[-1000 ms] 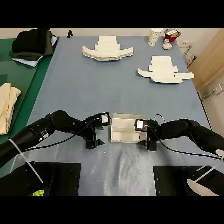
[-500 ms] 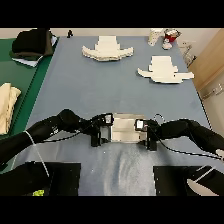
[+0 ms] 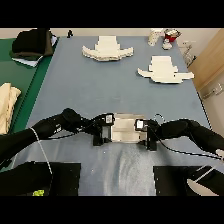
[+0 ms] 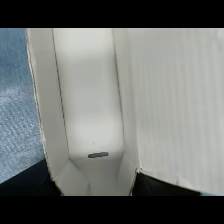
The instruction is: Fold the box.
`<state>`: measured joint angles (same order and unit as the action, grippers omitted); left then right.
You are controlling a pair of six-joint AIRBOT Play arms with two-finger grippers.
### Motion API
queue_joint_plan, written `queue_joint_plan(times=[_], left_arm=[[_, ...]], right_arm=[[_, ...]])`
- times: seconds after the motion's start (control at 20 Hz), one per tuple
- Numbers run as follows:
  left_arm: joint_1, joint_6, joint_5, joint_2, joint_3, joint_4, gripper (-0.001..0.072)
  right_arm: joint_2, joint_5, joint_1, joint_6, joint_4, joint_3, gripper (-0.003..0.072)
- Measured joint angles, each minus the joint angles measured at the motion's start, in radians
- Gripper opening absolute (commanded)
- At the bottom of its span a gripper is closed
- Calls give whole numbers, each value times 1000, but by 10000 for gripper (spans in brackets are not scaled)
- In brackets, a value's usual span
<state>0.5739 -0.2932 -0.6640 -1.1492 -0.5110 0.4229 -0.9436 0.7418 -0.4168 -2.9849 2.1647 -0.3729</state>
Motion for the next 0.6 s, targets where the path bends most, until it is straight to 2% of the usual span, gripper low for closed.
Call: queue_joint_plan(times=[0.6], left_arm=[[23,-56,16,-60,0,-28,691]], right_arm=[[0,0,0,0,0,0,508]])
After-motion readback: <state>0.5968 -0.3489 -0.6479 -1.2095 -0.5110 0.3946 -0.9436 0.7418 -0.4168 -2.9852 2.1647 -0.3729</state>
